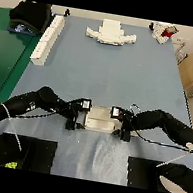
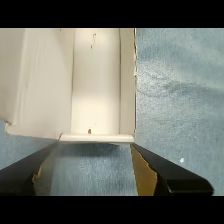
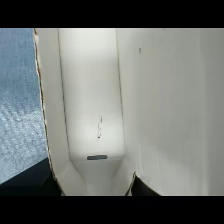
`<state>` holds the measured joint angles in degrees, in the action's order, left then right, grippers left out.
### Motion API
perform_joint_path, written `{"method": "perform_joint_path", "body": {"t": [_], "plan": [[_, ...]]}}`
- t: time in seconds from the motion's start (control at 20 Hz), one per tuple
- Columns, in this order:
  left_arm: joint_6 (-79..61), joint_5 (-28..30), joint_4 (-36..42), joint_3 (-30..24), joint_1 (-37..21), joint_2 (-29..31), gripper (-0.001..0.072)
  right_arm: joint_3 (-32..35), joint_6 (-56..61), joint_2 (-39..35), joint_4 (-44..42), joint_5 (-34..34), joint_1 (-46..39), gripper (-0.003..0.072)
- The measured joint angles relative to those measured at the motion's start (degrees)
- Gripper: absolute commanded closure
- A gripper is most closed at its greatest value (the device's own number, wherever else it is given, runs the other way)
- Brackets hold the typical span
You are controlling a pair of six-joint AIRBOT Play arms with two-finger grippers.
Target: Fold the box.
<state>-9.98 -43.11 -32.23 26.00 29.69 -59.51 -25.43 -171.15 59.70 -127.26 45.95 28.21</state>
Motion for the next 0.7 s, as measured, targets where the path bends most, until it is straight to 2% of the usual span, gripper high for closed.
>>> {"method": "perform_joint_path", "body": {"t": [0.7], "plan": [[-4.2,3.5,4.0,0.0,3.0,-5.4,0.0014,0.0,0.0,0.0,0.0,0.0,0.0,0.0235]]}}
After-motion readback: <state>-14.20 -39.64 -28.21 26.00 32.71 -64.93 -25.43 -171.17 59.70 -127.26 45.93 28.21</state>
